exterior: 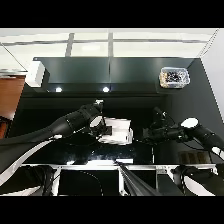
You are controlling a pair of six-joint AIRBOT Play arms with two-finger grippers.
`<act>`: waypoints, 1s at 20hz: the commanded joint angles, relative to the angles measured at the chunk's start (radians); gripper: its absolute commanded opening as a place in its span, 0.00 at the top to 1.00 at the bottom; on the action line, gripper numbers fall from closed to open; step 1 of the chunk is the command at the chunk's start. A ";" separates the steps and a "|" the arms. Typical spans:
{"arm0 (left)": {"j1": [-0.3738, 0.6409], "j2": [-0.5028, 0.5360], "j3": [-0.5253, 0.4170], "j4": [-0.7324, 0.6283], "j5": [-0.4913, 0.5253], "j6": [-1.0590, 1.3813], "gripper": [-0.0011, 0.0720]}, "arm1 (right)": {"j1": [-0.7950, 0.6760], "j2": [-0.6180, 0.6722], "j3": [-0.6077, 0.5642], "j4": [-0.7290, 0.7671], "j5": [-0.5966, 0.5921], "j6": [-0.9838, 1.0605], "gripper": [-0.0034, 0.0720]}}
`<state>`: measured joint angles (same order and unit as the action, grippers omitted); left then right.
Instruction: Fold the box and place the chain.
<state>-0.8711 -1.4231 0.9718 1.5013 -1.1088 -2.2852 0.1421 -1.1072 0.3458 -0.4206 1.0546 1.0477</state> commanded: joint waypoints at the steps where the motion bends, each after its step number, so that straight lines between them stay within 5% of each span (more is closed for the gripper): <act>1: 0.000 -0.001 0.001 0.000 0.000 0.000 0.95 | 0.003 -0.001 0.002 0.044 0.012 -0.043 0.17; 8: 0.000 -0.001 0.001 0.001 0.000 0.000 0.95 | 0.056 -0.001 0.024 0.097 0.018 -0.057 0.17; 12: 0.000 -0.001 0.001 0.001 0.000 0.000 0.95 | 0.200 -0.001 0.116 0.059 -0.132 0.032 0.17; 20: 0.000 -0.001 0.001 0.000 0.000 0.000 0.95 | 0.473 -0.001 0.264 -0.478 -0.277 0.668 0.23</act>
<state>-0.8711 -1.4231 0.9718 1.5013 -1.1084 -2.2852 0.5182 -1.1076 0.5537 -0.6754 0.8303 1.4670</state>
